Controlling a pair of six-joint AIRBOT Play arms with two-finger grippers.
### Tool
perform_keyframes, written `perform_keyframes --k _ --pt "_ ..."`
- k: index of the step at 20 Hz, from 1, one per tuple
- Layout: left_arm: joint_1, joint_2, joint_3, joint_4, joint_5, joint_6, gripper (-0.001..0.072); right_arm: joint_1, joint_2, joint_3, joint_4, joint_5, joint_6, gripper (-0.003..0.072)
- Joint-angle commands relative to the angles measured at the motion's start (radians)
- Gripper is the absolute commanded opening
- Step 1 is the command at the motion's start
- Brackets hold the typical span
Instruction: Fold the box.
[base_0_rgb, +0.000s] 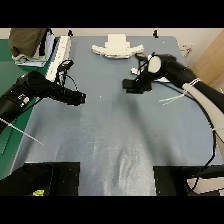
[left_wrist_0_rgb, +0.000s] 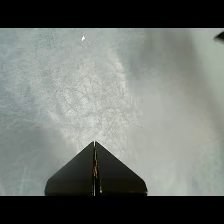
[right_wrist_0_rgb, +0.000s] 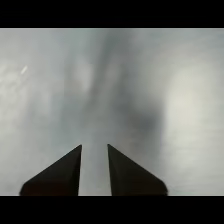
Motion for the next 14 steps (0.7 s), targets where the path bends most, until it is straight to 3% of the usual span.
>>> perform_keyframes --k 1,4,6,7,10,14 --pt "0.0 0.0 0.0 -0.013 0.06 0.0 0.0015 -0.257 -0.014 0.116 -0.004 0.079 -0.026 0.0366" --pt "0.0 0.0 0.0 -0.059 0.113 0.0 0.0035 -0.572 -0.096 0.236 0.148 0.119 -0.151 0.037" --pt "0.0 0.0 0.0 -0.075 0.127 -0.016 0.0683 -0.738 -0.176 0.303 0.256 0.074 -0.227 0.0369" --pt "0.0 0.0 0.0 -0.085 0.134 -0.038 0.065 -0.804 -0.227 0.339 0.306 0.05 -0.265 0.0366" --pt "0.0 0.0 0.0 -0.092 0.134 -0.086 0.065 -0.924 -0.381 0.448 0.405 -0.009 -0.325 0.0366" --pt "0.0 0.0 0.0 -0.091 0.134 -0.153 0.0651 -0.958 -0.611 0.665 0.508 -0.003 -0.369 0.0366"
